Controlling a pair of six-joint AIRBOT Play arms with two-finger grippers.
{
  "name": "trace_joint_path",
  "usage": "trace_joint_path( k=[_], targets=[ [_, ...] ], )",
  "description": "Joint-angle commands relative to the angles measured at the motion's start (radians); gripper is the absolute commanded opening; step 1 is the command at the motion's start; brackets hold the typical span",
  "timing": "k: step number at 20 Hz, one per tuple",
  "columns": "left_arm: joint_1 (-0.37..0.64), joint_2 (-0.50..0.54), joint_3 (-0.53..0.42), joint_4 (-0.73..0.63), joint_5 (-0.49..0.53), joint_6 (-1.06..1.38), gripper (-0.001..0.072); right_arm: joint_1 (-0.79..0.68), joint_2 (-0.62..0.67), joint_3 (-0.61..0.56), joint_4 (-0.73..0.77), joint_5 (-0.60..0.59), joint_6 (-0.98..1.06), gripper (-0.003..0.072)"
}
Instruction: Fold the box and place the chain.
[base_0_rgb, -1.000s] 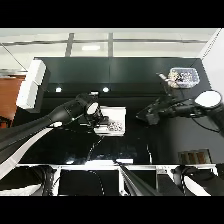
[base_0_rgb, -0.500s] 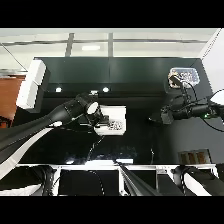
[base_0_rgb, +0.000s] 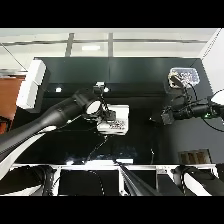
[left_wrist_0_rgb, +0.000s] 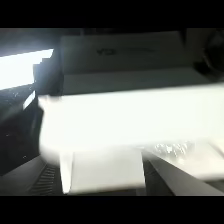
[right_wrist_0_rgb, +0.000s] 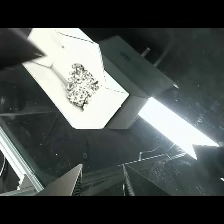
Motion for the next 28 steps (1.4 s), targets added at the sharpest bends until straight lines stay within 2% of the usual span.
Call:
trace_joint_path(
  k=[1,3,5,6,7,8,9,10,14,17,23,28],
  targets=[
    [0.039,0.165,-0.068,0.025,-0.019,0.166,0.0605,0.000,0.000,0.000,-0.011,-0.001,0.000,0.0309],
    [0.132,0.302,-0.180,0.013,0.003,0.268,0.0605,0.000,0.000,0.000,-0.011,-0.005,0.000,0.0308],
    [0.271,0.444,-0.315,-0.117,0.070,0.472,0.0605,0.000,0.000,0.000,-0.011,-0.006,0.000,0.0309],
    [0.356,0.503,-0.381,-0.268,0.101,0.678,0.0605,0.000,0.000,0.000,-0.011,-0.006,0.000,0.0309],
    [0.436,0.539,-0.442,-0.492,0.103,0.952,0.0605,0.000,0.000,0.000,-0.011,-0.008,0.000,0.0309],
    [0.493,0.550,-0.488,-0.674,0.065,1.216,0.0605,0.000,0.000,0.000,-0.008,-0.017,0.000,0.0309],
    [0.526,0.546,-0.523,-0.775,0.022,1.449,0.0610,0.000,0.000,0.000,-0.003,-0.024,0.001,0.0308],
    [0.530,0.538,-0.549,-0.795,0.025,1.617,0.0716,0.000,0.000,0.000,0.000,-0.029,0.001,0.0309],
    [0.519,0.457,-0.584,-0.808,0.067,2.047,0.0713,0.000,0.000,0.000,0.000,-0.040,0.024,0.0309],
    [0.528,0.304,-0.565,-0.875,0.133,2.288,0.0713,0.000,0.000,0.000,0.000,-0.043,0.028,0.0309],
    [0.529,0.062,-0.480,-0.879,0.198,2.356,0.0713,0.000,0.000,0.000,0.000,-0.048,0.053,0.0309],
    [0.523,0.010,-0.476,-1.023,0.222,2.463,0.0713,0.000,0.000,0.000,-0.001,-0.053,0.052,0.0309]
  ],
)
